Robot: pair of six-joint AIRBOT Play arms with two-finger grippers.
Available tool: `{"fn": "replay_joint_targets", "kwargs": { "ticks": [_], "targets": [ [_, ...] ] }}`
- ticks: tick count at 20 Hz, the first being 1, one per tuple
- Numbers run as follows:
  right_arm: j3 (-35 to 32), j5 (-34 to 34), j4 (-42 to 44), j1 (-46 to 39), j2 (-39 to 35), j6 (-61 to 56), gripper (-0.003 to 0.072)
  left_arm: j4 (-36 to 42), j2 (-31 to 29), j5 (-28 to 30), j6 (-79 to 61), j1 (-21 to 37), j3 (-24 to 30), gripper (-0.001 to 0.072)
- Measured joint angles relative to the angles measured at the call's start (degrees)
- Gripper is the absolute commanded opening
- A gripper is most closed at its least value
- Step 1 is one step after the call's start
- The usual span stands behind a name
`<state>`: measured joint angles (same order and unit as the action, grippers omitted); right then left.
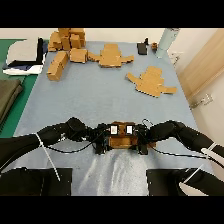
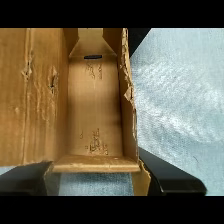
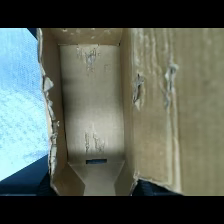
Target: Fold the box.
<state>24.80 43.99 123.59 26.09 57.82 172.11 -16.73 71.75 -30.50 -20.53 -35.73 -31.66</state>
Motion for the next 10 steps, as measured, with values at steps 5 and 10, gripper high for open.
{"fn": "replay_joint_targets", "kwargs": {
  "ticks": [5,10],
  "targets": [
    [0.0,0.0,0.0,0.0,0.0,0.0,0.0492,0.0,0.0,0.0,0.0,0.0,0.0,0.0415],
    [0.0,-0.3,0.3,0.0,0.0,0.0,0.0719,0.0,0.0,0.0,0.0,0.0,0.0,0.0415]
  ]
}}
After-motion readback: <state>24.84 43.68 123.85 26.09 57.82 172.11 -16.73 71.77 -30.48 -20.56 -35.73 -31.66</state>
